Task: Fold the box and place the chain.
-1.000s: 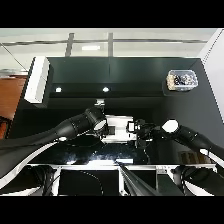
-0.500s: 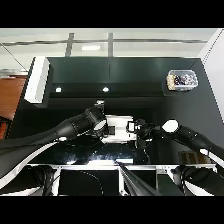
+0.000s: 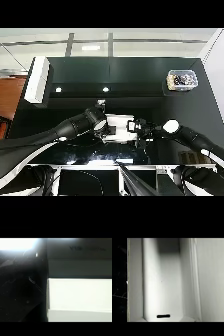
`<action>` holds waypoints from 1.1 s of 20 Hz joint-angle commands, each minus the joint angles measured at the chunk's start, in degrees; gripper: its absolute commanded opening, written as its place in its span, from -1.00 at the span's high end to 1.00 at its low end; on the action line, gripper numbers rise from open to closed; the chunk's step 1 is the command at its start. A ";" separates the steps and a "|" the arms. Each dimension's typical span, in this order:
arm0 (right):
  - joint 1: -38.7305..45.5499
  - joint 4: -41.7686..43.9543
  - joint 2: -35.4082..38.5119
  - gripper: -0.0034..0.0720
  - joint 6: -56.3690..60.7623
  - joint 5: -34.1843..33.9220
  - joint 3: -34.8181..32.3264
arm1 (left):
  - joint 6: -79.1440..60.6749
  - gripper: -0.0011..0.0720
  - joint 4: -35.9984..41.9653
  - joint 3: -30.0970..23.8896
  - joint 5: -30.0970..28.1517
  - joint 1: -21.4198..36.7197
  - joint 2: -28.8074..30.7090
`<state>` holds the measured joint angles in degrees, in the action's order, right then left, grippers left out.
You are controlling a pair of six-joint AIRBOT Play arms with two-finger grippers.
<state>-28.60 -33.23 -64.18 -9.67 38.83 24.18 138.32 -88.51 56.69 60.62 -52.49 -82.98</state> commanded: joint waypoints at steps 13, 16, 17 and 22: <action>-0.09 -12.11 7.65 -0.33 6.12 2.93 0.02 | -0.28 0.89 -0.76 0.04 2.62 0.04 0.00; -0.13 -9.68 7.58 0.23 11.50 3.39 0.02 | -0.28 0.88 -0.76 0.04 2.60 0.04 0.00; -0.13 -9.66 7.58 0.23 13.16 3.98 0.02 | -0.28 0.88 -0.76 0.04 2.58 0.04 0.00; -0.15 -3.74 7.45 0.23 15.45 4.42 -0.02 | -0.28 0.88 -0.74 0.04 2.43 0.04 0.00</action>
<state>-28.73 -41.17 -56.66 3.90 42.89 24.16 137.99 -89.30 56.69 63.24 -52.49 -82.98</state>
